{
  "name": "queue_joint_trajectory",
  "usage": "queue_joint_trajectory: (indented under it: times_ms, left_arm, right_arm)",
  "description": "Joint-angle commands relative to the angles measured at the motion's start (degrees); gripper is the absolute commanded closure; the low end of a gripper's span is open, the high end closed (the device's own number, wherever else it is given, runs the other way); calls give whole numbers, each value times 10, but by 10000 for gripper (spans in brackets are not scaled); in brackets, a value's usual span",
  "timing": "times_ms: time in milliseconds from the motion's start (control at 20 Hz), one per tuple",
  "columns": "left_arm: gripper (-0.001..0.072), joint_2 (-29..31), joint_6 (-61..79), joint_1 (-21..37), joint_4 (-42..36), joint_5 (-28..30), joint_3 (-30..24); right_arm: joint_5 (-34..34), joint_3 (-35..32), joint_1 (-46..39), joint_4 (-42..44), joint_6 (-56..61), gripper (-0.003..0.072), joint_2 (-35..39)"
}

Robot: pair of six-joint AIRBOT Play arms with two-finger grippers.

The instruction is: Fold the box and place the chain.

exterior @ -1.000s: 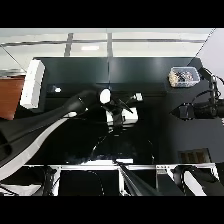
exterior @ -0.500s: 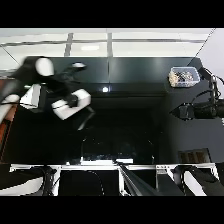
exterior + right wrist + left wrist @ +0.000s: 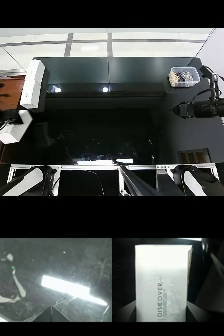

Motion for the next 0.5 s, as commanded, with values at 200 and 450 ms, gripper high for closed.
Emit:
queue_joint_trajectory:
  times_ms: [200,450]
  left_arm:
    - [358,19,172,71,-65,190,-71]
    - [359,-12,203,40,-126,266,-71]
  right_arm:
    - [-13,1,0,0,0,670,0]
    - [-14,1,0,0,24,669,0]
